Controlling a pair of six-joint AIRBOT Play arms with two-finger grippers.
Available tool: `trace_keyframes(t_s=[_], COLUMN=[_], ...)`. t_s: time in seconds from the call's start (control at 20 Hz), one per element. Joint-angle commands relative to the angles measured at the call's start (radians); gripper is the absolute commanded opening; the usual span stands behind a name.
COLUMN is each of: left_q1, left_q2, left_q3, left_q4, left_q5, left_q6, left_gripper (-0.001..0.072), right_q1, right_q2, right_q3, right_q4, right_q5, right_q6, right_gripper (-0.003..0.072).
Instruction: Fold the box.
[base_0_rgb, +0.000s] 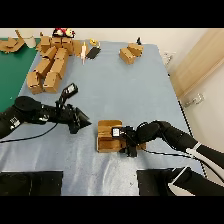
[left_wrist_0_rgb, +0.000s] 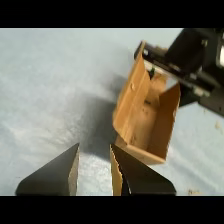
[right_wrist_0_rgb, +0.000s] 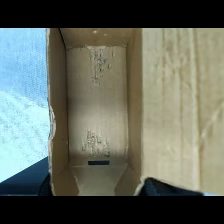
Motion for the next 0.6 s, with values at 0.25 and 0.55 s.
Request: trace_keyframes(t_s=[0.25,0.55], left_q1=[-0.072,-0.13], left_q2=[-0.007,-0.006], left_q3=[-0.177,-0.17], left_q4=[-0.017,-0.024], left_q5=[0.096,0.098], left_q6=[0.343,0.345], left_gripper=[0.0553,0.0701], right_q1=[-0.001,-0.001], right_q2=[0.0,0.0], right_q3=[-0.001,-0.001], right_q4=[-0.005,-0.005], right_q5=[-0.001,0.0], right_q6=[0.0,0.0], right_gripper=[0.0535,0.0534])
